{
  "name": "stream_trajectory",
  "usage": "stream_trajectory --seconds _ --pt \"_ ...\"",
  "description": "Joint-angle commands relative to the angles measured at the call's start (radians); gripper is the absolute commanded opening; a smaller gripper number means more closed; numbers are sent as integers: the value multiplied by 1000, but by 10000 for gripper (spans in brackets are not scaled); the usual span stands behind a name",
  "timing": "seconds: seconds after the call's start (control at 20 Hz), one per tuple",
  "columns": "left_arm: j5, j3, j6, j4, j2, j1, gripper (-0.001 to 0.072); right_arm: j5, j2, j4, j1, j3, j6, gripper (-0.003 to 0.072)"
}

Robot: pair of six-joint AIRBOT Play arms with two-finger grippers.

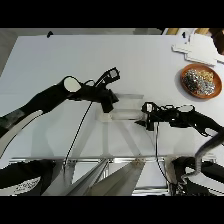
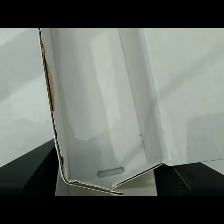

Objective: Fold the box and place the chain.

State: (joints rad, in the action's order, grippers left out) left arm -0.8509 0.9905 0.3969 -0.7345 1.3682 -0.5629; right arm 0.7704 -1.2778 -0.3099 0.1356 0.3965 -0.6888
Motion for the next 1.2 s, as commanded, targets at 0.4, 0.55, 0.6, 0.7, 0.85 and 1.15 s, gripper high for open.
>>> stream_trajectory --seconds 0.4,0.55,0.6,0.7,0.85,1.15 --pt "-190 -112 -357 -244 -32 103 184 0 0 0 -1 0 0 339" --pt "-99 -112 -442 -163 22 87 224 0 0 0 -1 0 0 339" --pt "-70 -111 -453 -146 34 78 229 0 0 0 -1 0 0 339" --pt "-32 -111 -484 -132 54 56 236 0 0 0 -1 0 0 339" --pt "-20 -111 -494 -134 71 27 234 0 0 0 -1 0 0 339" --pt "35 -111 -539 -133 90 -21 232 0 0 0 -1 0 0 339"
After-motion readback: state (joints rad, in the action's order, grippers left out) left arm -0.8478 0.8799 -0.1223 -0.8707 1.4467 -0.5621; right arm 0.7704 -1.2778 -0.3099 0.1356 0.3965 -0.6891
